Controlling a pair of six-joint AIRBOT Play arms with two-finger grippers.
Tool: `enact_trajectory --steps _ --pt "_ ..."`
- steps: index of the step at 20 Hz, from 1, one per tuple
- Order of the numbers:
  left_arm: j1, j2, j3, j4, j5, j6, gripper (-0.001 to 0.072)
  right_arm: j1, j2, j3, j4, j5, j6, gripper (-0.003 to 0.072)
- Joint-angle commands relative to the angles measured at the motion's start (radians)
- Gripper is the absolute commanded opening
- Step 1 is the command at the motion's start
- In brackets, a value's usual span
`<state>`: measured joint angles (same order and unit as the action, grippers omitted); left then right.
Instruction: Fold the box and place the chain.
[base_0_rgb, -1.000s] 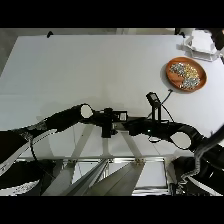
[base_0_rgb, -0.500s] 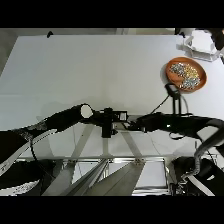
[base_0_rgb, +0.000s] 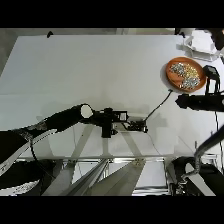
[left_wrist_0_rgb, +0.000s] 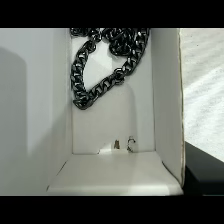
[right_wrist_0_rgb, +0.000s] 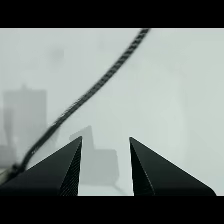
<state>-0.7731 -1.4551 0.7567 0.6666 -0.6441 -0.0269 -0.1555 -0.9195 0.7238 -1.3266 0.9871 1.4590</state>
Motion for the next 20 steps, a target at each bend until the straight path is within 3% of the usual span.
enact_trajectory --steps 1,5,10,14,20 --pt "0.000 0.000 0.000 0.000 0.000 0.000 0.0321 -0.055 -0.275 0.142 -0.013 -0.066 -0.047 0.0316" --pt "0.000 0.000 0.000 0.000 0.000 0.000 0.0321 -0.035 -0.504 0.327 -0.006 -0.079 -0.047 0.0293" --pt "0.000 0.000 0.000 0.000 0.000 0.000 0.0321 0.057 -0.658 0.443 -0.103 -0.074 0.081 0.0294" --pt "0.000 0.000 0.000 0.000 0.000 0.000 0.0321 0.058 -0.688 0.446 -0.191 -0.017 0.165 0.0296" --pt "0.000 0.000 0.000 0.000 0.000 0.000 0.0321 0.058 -0.695 0.446 -0.196 -0.037 0.187 0.0296"
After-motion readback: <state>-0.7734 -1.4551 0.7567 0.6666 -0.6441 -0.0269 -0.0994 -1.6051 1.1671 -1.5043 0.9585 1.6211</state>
